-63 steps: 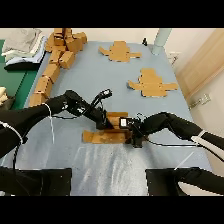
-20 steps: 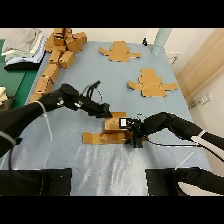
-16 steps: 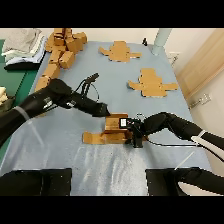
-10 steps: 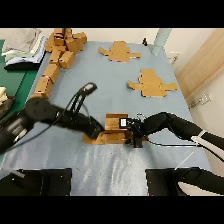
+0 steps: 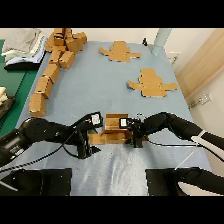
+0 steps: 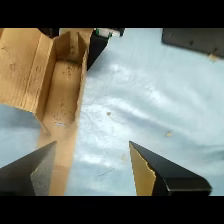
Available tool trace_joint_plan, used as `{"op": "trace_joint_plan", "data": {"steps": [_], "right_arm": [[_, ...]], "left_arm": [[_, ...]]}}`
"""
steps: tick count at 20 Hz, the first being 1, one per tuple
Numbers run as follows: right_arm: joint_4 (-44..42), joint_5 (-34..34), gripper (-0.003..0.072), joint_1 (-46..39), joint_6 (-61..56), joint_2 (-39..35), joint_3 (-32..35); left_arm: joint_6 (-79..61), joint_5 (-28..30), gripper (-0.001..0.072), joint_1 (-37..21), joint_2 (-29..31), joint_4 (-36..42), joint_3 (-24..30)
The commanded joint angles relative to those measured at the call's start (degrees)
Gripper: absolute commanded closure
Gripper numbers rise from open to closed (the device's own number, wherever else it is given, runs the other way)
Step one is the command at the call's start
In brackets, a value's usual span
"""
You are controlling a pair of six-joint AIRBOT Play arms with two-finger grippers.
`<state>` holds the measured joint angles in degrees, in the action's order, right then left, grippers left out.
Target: Fold the box.
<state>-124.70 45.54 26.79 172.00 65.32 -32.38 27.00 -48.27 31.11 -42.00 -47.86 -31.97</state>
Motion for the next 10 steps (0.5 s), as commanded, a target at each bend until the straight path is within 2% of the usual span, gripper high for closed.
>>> {"op": "trace_joint_plan", "data": {"steps": [1,6,10], "right_arm": [[0.0,0.0,0.0183,0.0,0.0,0.0,0.0],[0.0,0.0,0.0183,0.0,0.0,0.0,0.0],[0.0,0.0,0.0183,0.0,0.0,0.0,0.0]], "left_arm": [[-16.5,2.0,0.0007,-2.4,-7.1,1.7,0.5],[-21.4,13.6,0.0007,-2.8,-18.1,7.0,0.5],[-22.3,15.8,0.0008,-3.1,-21.8,8.1,0.1]]}}
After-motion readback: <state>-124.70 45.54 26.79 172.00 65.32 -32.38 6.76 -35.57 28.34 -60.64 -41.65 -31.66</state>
